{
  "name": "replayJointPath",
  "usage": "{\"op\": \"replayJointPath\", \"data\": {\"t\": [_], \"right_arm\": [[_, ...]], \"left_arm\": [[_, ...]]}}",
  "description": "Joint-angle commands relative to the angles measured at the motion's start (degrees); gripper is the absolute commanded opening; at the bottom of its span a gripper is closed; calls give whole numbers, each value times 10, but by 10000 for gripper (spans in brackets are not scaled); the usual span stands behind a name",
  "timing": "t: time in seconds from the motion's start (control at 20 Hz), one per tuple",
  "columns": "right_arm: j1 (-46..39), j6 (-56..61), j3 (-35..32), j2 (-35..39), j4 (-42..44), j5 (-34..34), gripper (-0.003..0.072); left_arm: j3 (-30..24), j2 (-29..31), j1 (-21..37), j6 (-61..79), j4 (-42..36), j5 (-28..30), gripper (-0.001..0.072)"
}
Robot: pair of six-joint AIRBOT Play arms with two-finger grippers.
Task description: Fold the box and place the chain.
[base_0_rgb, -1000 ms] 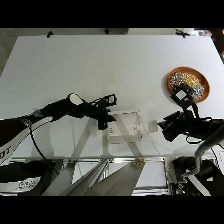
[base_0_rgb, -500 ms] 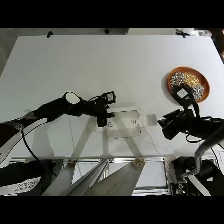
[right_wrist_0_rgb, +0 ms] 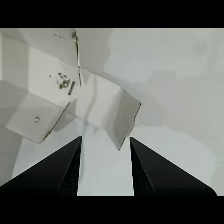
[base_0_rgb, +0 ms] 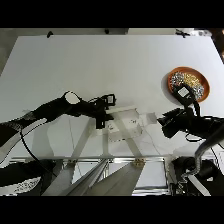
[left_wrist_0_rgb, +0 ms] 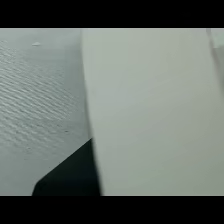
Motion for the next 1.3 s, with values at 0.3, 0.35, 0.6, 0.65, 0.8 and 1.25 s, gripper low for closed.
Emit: {"op": "replayJointPath", "data": {"t": [0.3, 0.35, 0.6, 0.65, 0.8, 1.25], "right_arm": [[0, 0, 0, 0, 0, -1, 340], [0, 0, 0, 0, 0, -1, 340], [0, 0, 0, 0, 0, -1, 340], [0, 0, 0, 0, 0, -1, 340], [0, 0, 0, 0, 0, -1, 340], [0, 0, 0, 0, 0, -1, 340]], "left_arm": [[0, -10, -1, 5, 52, -37, 148], [0, -15, -1, 4, 63, -37, 148], [0, -23, -1, 28, 68, -34, 6], [0, -23, -1, 30, 68, -32, 6], [0, -16, -1, 30, 66, -7, 2], [0, 12, -1, 26, 69, 36, 6]]}}
